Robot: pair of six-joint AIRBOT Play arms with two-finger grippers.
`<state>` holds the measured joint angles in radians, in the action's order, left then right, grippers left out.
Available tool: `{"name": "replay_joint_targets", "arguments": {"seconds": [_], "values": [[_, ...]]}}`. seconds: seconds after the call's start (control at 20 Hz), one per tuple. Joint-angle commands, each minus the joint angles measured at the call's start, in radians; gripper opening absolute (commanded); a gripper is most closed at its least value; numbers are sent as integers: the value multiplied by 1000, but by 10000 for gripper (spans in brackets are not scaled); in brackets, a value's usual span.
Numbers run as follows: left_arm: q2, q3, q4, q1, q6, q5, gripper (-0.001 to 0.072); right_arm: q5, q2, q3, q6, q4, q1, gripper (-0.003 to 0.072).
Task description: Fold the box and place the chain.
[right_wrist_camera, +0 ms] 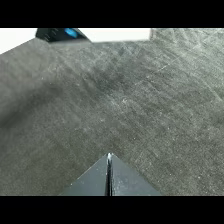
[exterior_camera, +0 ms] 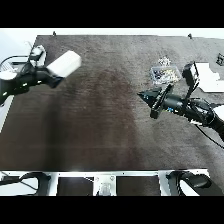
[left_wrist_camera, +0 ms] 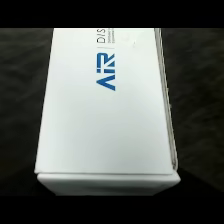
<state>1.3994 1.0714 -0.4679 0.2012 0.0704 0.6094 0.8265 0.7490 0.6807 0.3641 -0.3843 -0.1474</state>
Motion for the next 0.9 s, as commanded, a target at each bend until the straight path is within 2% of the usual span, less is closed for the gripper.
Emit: {"name": "replay_joint_targets", "arguments": {"seconds": [0.0, 0.1, 0.2, 0.45, 0.5, 0.65, 0.85], "values": [[-84, -151, -3, 157, 38, -181, 18, 0, -2, 0, 3, 0, -1, 14], [-83, -189, 3, 228, 57, -200, 18, 0, -1, 0, 3, 0, -1, 15], [-81, -201, 8, 274, 140, -280, 18, 0, -1, 0, 3, 0, -1, 14], [-26, -188, 53, 286, 165, -339, 19, 0, 3, 0, 3, 2, -1, 14], [11, -169, 68, 286, 168, -331, 19, 0, 3, -1, 3, 3, -1, 15], [107, -105, 68, 286, 166, -208, 19, 0, 3, -1, 3, 3, -1, 14], [150, -93, 86, 286, 132, -258, 20, 0, 3, -1, 3, 3, -1, 14]]}}
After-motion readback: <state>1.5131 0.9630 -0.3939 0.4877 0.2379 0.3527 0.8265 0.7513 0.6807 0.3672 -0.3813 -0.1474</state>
